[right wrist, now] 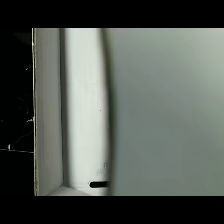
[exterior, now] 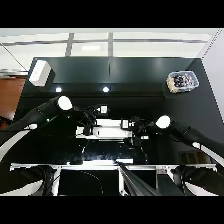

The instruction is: Fold the box and place the chain.

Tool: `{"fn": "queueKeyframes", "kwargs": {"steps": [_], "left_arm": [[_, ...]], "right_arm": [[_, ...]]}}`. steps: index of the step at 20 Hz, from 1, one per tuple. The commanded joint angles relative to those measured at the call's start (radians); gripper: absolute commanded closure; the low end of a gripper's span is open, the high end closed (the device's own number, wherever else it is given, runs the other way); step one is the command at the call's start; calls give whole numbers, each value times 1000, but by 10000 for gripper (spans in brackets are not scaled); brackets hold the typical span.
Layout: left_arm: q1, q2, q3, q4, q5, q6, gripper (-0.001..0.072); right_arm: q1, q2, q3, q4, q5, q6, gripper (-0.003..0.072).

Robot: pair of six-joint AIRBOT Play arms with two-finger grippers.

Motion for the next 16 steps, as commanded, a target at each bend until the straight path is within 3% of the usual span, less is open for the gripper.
{"fn": "queueKeyframes", "kwargs": {"steps": [1, 4, 6, 7, 12, 16], "left_arm": [[0, -1, 0, -4, -3, -21, 682], [5, 18, 10, 62, -12, -103, 648], [9, 36, 19, 143, -60, -176, 169], [9, 43, 22, 185, -85, -222, 61], [9, 97, 23, 285, -202, -426, 68], [9, 183, 22, 294, -216, -539, 79]], "right_arm": [[2, 0, 0, -8, -10, 3, 153], [2, 0, 0, -9, -10, 3, 154], [2, 0, 0, -10, -9, 3, 154], [2, 0, 0, -11, -8, 2, 154], [3, 0, 0, -14, -5, 2, 154], [3, 0, 0, -14, -5, 2, 154]]}}
